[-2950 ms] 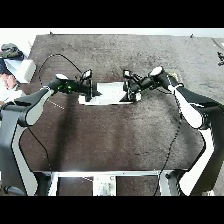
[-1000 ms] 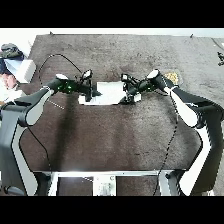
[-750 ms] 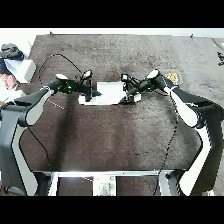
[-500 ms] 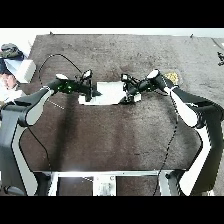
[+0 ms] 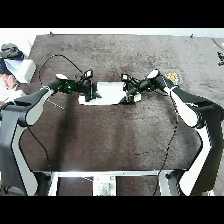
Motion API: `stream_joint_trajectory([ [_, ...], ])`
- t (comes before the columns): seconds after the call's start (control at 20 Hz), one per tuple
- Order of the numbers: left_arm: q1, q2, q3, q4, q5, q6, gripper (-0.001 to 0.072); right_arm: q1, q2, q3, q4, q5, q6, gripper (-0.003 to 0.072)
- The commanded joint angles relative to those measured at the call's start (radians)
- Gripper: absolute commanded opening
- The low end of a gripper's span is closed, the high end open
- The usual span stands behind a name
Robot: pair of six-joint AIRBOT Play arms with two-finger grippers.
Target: Fold the box and place the chain.
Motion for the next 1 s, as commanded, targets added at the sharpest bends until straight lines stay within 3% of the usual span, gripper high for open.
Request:
stream_joint_trajectory([
  [0.0, 0.027, 0.025, 0.004, -0.001, -0.053, -0.008, 0.0357, 0.0, -0.001, 0.0, 0.0, 0.001, 0.0, 0.0464],
  [0.2, 0.117, 0.102, 0.012, -0.003, -0.242, -0.086, 0.0355, 0.0, -0.001, 0.0, 0.0, 0.001, 0.0, 0.0464],
  [0.25, 0.135, 0.122, 0.013, -0.007, -0.294, -0.113, 0.0312, 0.0, -0.001, 0.0, 0.0, 0.0, 0.0, 0.0464],
  [0.3, 0.147, 0.145, 0.017, -0.009, -0.35, -0.129, 0.0163, 0.0, -0.001, 0.0, 0.0, 0.0, 0.0, 0.0464],
  [0.45, 0.14, 0.204, 0.018, -0.008, -0.435, -0.151, 0.0102, 0.0, -0.001, 0.0, 0.0, 0.001, 0.0, 0.0464],
  [0.5, 0.124, 0.214, 0.018, -0.003, -0.438, -0.155, 0.0029, 0.0, -0.001, 0.0, 0.0, 0.001, 0.0, 0.0464],
  [0.6, 0.077, 0.216, 0.017, 0.021, -0.401, -0.18, 0.0012, 0.0, -0.001, 0.0, 0.0, 0.001, 0.0, 0.0464],
  [0.95, -0.062, 0.204, -0.01, 0.058, -0.092, -0.306, 0.0012, 0.0, -0.001, 0.0, 0.0, 0.0, 0.0, 0.0464],
])
